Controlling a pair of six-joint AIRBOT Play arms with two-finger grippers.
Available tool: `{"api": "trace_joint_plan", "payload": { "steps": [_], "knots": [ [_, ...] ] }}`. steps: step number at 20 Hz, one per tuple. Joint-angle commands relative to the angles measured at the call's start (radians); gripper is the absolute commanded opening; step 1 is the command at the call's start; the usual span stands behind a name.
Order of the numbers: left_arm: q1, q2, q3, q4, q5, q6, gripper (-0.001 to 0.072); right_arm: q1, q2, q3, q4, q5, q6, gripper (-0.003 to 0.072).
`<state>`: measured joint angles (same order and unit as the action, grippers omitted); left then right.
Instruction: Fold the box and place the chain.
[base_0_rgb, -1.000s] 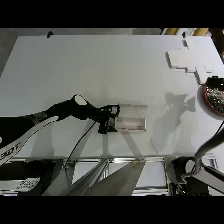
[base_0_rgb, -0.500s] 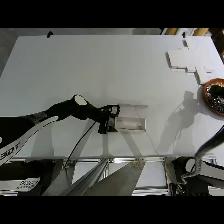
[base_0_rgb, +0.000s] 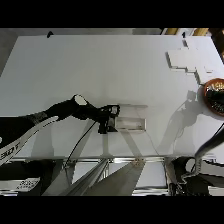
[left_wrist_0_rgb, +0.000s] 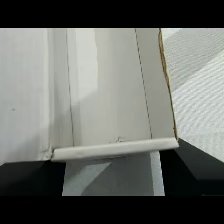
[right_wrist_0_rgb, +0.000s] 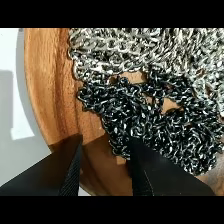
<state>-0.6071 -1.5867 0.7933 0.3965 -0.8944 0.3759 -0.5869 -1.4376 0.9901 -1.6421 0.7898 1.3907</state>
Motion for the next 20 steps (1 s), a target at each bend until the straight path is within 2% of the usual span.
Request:
{"api": "trace_joint_plan", "payload": {
  "steps": [1,5,10,11,12,13,17,20],
  "knots": [
    [0.001,0.000,0.001,0.000,0.000,0.000,0.0034,0.000,-0.018,0.001,-0.005,0.011,-0.005,0.0290],
    [0.001,0.000,0.001,0.000,0.000,0.000,0.0034,-0.030,-0.034,0.001,-0.017,0.034,-0.001,0.0249],
    [0.001,0.001,0.001,0.000,0.000,0.000,0.0034,-0.063,-0.040,0.001,0.042,0.030,-0.005,0.0219],
    [0.001,0.001,0.001,0.000,0.000,0.000,0.0034,-0.063,-0.040,0.001,0.049,0.031,-0.005,0.0152],
    [0.001,0.000,0.001,0.000,0.000,0.000,0.0034,-0.063,-0.037,0.001,0.051,0.031,-0.011,0.0047],
    [0.001,0.001,0.001,0.000,0.000,0.000,0.0034,-0.063,-0.029,0.001,0.050,0.032,-0.013,0.0022],
    [0.001,0.001,0.001,0.000,0.000,0.000,0.0034,-0.063,0.077,0.001,0.060,0.043,-0.013,0.0022],
    [0.001,0.000,0.001,0.000,0.000,0.000,0.0034,-0.063,0.188,0.001,0.148,0.089,-0.018,0.0022]
  ]
}}
